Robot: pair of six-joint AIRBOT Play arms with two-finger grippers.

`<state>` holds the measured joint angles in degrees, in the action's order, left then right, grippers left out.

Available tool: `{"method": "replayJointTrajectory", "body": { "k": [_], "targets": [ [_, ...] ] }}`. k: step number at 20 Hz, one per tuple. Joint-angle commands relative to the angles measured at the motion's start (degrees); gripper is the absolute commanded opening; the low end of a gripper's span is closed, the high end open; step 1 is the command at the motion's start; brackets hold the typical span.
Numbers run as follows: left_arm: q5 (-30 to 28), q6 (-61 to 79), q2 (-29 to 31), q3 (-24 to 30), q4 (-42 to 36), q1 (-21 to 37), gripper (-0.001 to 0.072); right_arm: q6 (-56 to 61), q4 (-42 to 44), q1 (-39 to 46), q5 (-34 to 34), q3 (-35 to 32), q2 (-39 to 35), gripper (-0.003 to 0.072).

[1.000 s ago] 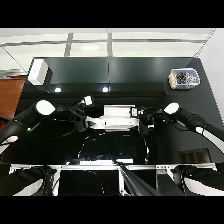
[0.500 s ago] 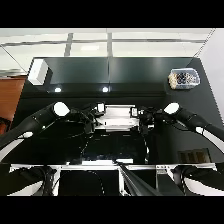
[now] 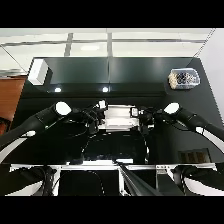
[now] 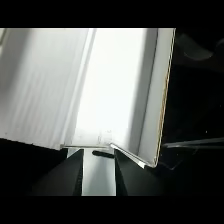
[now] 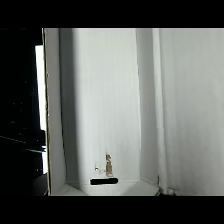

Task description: Fold the box and place the chain.

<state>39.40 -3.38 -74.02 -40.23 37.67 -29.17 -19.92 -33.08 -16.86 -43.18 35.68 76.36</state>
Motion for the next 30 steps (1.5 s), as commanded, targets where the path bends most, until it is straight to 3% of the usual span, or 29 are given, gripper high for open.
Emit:
{"method": "replayJointTrajectory", "body": {
  "k": [1, 7, 9, 11, 12, 14, 16, 18, 19, 20, 22, 23, 24, 30],
  "targets": [
    [-0.2, 0.4, -1.9, 0.0, -6.0, 0.0, 0.0226, 0.0, 0.0, -0.1, -0.1, 0.0, 0.0, 0.0238],
    [-0.2, 0.7, -2.8, 0.0, -7.1, -0.1, 0.0215, 0.0, 0.0, -0.1, -0.1, 0.0, 0.0, 0.0238],
    [-0.2, 0.7, -2.8, 0.0, -6.6, 0.0, 0.0082, 0.0, 0.0, -0.1, -0.1, 0.0, 0.0, 0.0238],
    [-0.2, 0.9, -2.8, 0.0, -6.6, 0.0, 0.0043, 0.0, 0.0, -0.1, -0.1, 0.0, 0.0, 0.0238],
    [-0.2, 0.9, -2.8, 0.0, -6.6, 0.0, 0.0049, 0.0, 0.0, -0.1, -0.1, 0.0, 0.0, 0.0238],
    [-0.4, 0.9, -2.8, 0.0, -6.6, -0.3, 0.0281, 0.0, 0.0, -0.1, -0.1, 0.0, 0.0, 0.0238],
    [-0.4, 0.9, -2.8, 0.0, -6.6, -0.4, 0.0282, 0.0, 0.0, -0.1, -0.1, 0.0, 0.0, 0.0238],
    [-0.4, 0.8, -2.8, 0.0, -6.0, -0.5, 0.0088, 0.0, 0.0, -0.1, -0.1, 0.0, 0.0, 0.0238],
    [-0.4, 0.9, -2.8, 0.0, -5.6, -0.7, 0.0168, 0.0, 0.0, -0.1, -0.1, 0.0, 0.0, 0.0238],
    [-0.4, 0.8, -2.8, 0.0, -5.6, -0.7, 0.0298, 0.0, 0.0, -0.1, -0.1, 0.0, 0.0, 0.0238],
    [-0.4, 0.8, -2.8, 0.0, -4.8, -0.6, 0.0282, 0.0, 0.0, 0.0, -0.1, 0.0, 0.0, 0.0238],
    [-0.3, 0.6, -2.7, -0.1, -4.2, -0.6, 0.0191, 0.0, 0.0, -0.1, -0.1, 0.0, 0.0, 0.0238],
    [0.0, -0.3, -2.4, -0.4, -2.0, -0.6, 0.0044, 0.0, 0.0, 0.0, -0.1, 0.0, 0.0, 0.0238],
    [3.1, -24.2, 6.3, -1.9, 17.8, 5.7, 0.0025, 0.0, 0.0, 0.0, -0.1, 0.0, 0.0, 0.0238]
  ]
}}
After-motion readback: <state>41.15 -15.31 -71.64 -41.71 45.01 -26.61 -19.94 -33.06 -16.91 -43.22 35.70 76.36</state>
